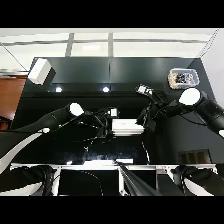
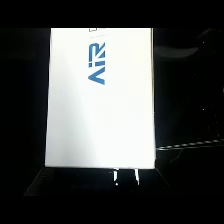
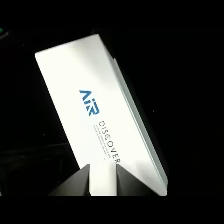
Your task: Fold the box and place the chain.
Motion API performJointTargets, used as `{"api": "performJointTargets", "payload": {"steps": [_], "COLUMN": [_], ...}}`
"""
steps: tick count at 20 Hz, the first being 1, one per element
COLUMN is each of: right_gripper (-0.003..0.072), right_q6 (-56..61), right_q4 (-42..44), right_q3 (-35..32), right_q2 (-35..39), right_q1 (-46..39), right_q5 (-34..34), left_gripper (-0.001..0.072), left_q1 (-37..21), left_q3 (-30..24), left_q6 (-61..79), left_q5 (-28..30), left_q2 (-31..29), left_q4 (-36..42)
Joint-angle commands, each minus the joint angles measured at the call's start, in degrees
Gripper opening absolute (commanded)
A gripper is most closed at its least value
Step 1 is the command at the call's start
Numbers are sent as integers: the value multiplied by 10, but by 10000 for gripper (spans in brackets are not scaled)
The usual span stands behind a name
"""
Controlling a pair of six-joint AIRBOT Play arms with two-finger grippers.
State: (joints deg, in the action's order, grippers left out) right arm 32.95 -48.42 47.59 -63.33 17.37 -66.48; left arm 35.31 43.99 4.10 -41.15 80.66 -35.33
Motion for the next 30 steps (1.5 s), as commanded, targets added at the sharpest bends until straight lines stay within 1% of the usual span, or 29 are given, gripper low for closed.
{"api": "performJointTargets", "payload": {"steps": [1,3,4,5,6,8,11,12,18,23,30], "right_gripper": [13,15,15,15,15,15,15,16,16,15,15], "right_q6": [95,163,182,193,212,239,260,266,266,283,284], "right_q4": [66,90,99,117,144,202,210,211,212,176,164], "right_q3": [5,0,-15,-38,-64,-106,-111,-111,-111,-111,-111], "right_q2": [6,6,6,6,5,3,-14,-22,-59,-68,-68], "right_q1": [-37,-81,-100,-113,-116,-99,-49,-37,-24,-24,-23], "right_q5": [-55,-141,-171,-172,-141,-54,38,56,67,69,86], "left_gripper": [364,364,365,365,365,365,365,365,365,364,365], "left_q1": [0,0,0,0,0,0,0,0,0,0,0], "left_q3": [0,0,0,0,0,0,0,0,0,0,0], "left_q6": [-1,-1,-1,-1,-1,-1,-1,-1,-1,-1,-1], "left_q5": [0,0,0,0,0,0,0,0,0,0,0], "left_q2": [0,0,0,0,0,0,0,0,0,0,0], "left_q4": [0,0,0,0,0,0,0,0,0,0,0]}}
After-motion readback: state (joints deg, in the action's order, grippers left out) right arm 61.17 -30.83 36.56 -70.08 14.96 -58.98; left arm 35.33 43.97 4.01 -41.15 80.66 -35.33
